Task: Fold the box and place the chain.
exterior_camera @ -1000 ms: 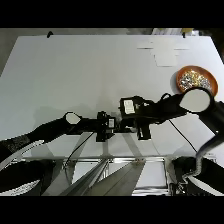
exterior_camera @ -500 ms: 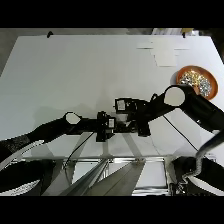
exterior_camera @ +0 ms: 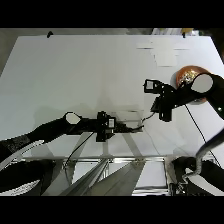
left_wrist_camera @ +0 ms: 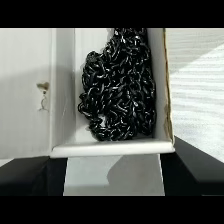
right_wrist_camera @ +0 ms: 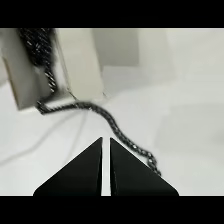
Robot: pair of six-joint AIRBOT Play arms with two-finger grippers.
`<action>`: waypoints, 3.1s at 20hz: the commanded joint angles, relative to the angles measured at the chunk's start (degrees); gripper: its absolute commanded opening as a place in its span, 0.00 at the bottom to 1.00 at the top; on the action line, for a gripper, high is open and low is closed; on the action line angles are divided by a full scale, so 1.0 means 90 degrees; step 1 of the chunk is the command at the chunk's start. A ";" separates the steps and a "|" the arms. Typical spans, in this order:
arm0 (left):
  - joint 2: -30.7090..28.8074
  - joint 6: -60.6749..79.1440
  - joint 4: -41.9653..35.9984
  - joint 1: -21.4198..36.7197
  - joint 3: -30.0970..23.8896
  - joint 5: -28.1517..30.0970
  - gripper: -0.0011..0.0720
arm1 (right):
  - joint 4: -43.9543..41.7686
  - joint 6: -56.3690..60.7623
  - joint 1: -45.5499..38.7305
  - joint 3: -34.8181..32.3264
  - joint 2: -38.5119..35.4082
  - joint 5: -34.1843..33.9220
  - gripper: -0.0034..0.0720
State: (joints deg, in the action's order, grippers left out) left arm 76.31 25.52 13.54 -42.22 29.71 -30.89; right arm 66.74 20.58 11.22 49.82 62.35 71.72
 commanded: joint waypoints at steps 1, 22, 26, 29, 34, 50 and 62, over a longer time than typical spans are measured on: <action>-0.0002 0.0000 0.0000 -0.0002 0.0000 0.0000 0.22 | 0.0345 -0.0338 -0.0374 -0.0204 0.0408 -0.0277 0.16; -0.0002 0.0000 0.0000 0.0000 0.0000 0.0002 0.22 | 0.0444 -0.0843 0.0056 -0.0393 0.1897 -0.1156 0.25; -0.0002 0.0000 0.0000 0.0000 0.0000 0.0002 0.22 | 0.0444 -0.0845 0.0056 -0.0549 0.1899 -0.1265 0.25; -0.0002 0.0000 0.0002 0.0000 0.0000 0.0000 0.22 | 0.0447 -0.0843 0.0056 -0.0639 0.1897 -0.1241 0.06; -0.0002 0.0000 0.0000 -0.0002 0.0000 0.0002 0.22 | 0.0583 -0.0838 0.0056 -0.0636 0.1396 -0.0918 0.06; -0.0002 0.0000 0.0000 -0.0002 0.0000 0.0002 0.22 | -0.3638 -0.0634 0.0151 -0.0651 -0.1409 0.0471 0.06; -0.0002 0.0000 0.0000 0.0000 0.0000 0.0002 0.22 | -0.1933 -0.0097 0.1326 -0.0658 -0.0529 -0.0855 0.07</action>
State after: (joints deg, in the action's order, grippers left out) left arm 76.31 25.50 13.54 -42.22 29.71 -30.89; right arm 42.54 16.08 22.09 43.92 55.48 65.58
